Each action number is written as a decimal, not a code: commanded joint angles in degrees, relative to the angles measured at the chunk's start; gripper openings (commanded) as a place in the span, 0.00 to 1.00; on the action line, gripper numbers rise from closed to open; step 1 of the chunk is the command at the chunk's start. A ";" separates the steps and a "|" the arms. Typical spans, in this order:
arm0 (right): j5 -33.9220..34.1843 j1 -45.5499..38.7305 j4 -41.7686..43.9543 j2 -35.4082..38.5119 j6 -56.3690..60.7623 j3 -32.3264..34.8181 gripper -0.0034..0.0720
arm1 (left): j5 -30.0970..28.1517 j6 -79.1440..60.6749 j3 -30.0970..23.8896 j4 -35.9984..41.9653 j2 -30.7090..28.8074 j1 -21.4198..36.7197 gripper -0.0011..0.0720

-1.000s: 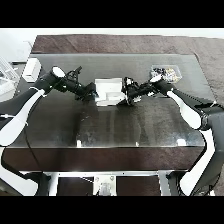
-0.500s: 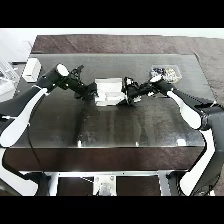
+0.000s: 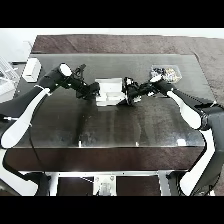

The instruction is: Fold the box and place the chain.

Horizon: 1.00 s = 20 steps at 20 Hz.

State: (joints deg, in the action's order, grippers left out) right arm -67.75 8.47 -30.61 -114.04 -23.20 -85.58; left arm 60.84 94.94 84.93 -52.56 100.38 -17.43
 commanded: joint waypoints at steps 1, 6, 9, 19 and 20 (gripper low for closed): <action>-0.02 0.02 0.00 0.02 0.02 -0.02 0.82 | 0.26 1.31 0.35 -1.81 0.00 -0.76 0.48; -0.02 0.02 0.00 0.02 0.02 -0.02 0.82 | 1.53 4.26 2.21 -6.27 0.11 -1.70 0.48; -0.02 0.02 0.02 0.02 0.02 -0.02 0.82 | 1.70 5.27 2.21 -7.15 0.13 -1.84 0.48; -0.04 0.02 0.02 0.02 0.02 -0.02 0.82 | 1.11 5.79 2.71 -8.57 0.13 -2.12 0.48; -0.02 0.02 0.02 0.02 0.02 -0.02 0.82 | 1.22 5.95 2.82 -8.74 0.24 -2.12 0.48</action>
State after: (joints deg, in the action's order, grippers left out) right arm -67.77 8.47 -30.59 -114.04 -23.18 -85.58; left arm 62.28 100.55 87.59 -60.80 100.51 -19.53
